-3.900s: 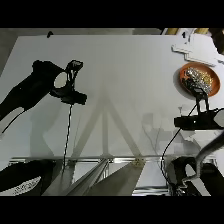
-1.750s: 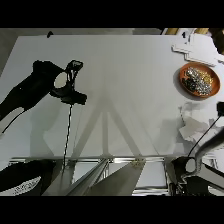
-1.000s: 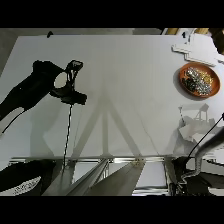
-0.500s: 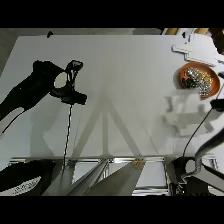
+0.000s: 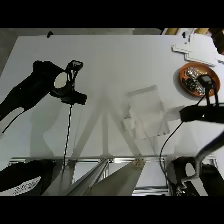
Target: Fold the box and place the chain.
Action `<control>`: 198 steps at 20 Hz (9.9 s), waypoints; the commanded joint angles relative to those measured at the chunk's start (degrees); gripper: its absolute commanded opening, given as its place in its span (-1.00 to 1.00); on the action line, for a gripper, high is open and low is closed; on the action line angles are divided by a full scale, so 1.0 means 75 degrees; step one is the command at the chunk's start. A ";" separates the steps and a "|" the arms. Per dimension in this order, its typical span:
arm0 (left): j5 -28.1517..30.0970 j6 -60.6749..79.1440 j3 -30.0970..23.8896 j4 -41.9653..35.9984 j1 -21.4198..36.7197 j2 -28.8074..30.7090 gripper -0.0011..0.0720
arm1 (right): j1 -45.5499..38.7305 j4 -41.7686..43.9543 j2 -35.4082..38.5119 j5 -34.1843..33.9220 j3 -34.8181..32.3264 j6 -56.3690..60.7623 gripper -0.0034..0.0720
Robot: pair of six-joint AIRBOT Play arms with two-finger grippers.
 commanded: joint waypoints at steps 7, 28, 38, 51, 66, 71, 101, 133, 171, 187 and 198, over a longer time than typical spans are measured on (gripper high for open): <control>0.1539 0.1696 -0.0006 -0.0851 0.0009 -0.0017 -0.90 | 0.0647 0.0764 0.1830 -0.0119 -0.1096 0.0297 -0.87; 0.0192 1.1030 -0.0006 -0.9142 0.0968 -0.2792 0.47 | 0.0647 0.0769 0.1830 -0.0122 -0.1096 0.0300 -0.86; 0.1358 1.2415 -0.0006 -1.0366 0.0382 -0.3567 0.47 | 0.0647 0.0769 0.1830 -0.0111 -0.1096 0.0300 -0.86; 0.2407 1.3286 -0.0003 -1.0573 -0.0201 -0.3430 -0.96 | 0.0647 0.0866 0.1830 -0.0117 -0.1087 0.0294 -0.85; 0.2445 1.0672 -0.0204 -0.5622 -0.1530 -0.0644 -0.97 | 0.0647 0.1300 0.2020 0.0385 0.0493 0.0297 -0.06; 0.3722 1.0780 -0.1250 -0.5898 -0.1690 -0.0379 -0.98 | 0.0647 0.1361 0.2020 0.0790 0.0490 0.0294 -0.06; 0.5109 1.4598 -0.2171 -0.7673 -0.1457 -0.0973 -0.96 | 0.0647 0.1437 0.2020 0.1014 0.0458 -0.0743 -0.06; 0.4779 1.2356 -0.1950 -0.6152 -0.1448 -0.0912 -0.94 | 0.0647 0.1515 0.2017 0.1209 0.0458 -0.1137 -0.08; 0.4776 1.2348 -0.1950 -0.6155 -0.1451 -0.0912 -0.94 | 0.6251 0.0761 -0.0854 -0.5182 -0.2748 -0.6816 0.93; 0.4774 1.2348 -0.1950 -0.6158 -0.1451 -0.0912 -0.94 | 0.4182 0.2789 -0.1084 -0.4127 -0.1961 -0.7906 0.93; 0.4776 1.2348 -0.1950 -0.6155 -0.1451 -0.0912 -0.94 | 0.2669 0.5214 -0.2713 -0.3083 -0.1848 -1.1640 0.93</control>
